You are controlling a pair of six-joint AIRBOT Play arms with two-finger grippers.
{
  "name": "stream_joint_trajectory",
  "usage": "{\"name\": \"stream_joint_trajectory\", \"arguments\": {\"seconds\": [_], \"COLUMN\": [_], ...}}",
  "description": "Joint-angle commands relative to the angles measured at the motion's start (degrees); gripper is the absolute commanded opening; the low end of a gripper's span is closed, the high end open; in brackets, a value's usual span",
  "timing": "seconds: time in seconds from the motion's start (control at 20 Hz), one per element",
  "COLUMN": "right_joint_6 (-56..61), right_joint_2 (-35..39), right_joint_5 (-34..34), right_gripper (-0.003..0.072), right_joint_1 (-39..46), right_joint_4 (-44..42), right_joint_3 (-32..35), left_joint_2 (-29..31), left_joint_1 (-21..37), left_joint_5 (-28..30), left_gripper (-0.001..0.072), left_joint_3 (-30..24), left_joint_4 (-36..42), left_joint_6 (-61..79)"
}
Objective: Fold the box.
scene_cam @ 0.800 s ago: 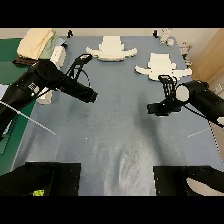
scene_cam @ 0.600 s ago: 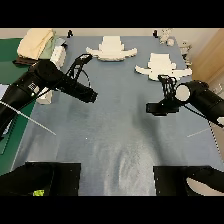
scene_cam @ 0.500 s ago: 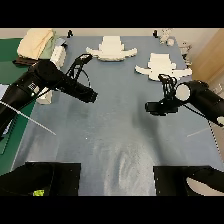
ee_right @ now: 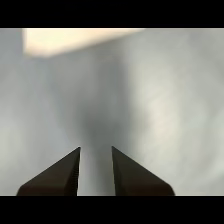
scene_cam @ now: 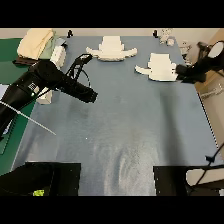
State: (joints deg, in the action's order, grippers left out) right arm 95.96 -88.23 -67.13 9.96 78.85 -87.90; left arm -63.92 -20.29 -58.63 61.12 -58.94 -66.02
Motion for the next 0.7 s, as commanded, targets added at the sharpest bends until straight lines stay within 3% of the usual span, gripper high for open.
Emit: {"name": "stream_joint_trajectory", "arguments": {"seconds": [0.0,0.15,0.25,0.65], "right_joint_6": [-5.1,-10.3,-13.7,-17.2], "right_joint_2": [-16.2,-25.0,-28.4,-37.7], "right_joint_5": [1.4,9.6,15.3,24.3], "right_gripper": [0.0308,0.0302,0.0302,0.0302], "right_joint_1": [13.5,19.5,21.2,21.4], "right_joint_4": [-11.8,-32.1,-40.4,-43.8], "right_joint_3": [-19.8,-24.1,-24.2,-27.3], "left_joint_2": [0.0,0.0,0.0,0.0], "left_joint_1": [0.0,0.0,0.0,0.0], "left_joint_5": [0.0,0.0,0.0,0.0], "left_gripper": [0.0014,0.0015,0.0014,0.0014], "left_joint_3": [0.0,0.1,0.1,0.0], "left_joint_4": [0.0,0.0,0.0,0.0], "left_joint_6": [0.0,0.0,0.0,0.0]}}
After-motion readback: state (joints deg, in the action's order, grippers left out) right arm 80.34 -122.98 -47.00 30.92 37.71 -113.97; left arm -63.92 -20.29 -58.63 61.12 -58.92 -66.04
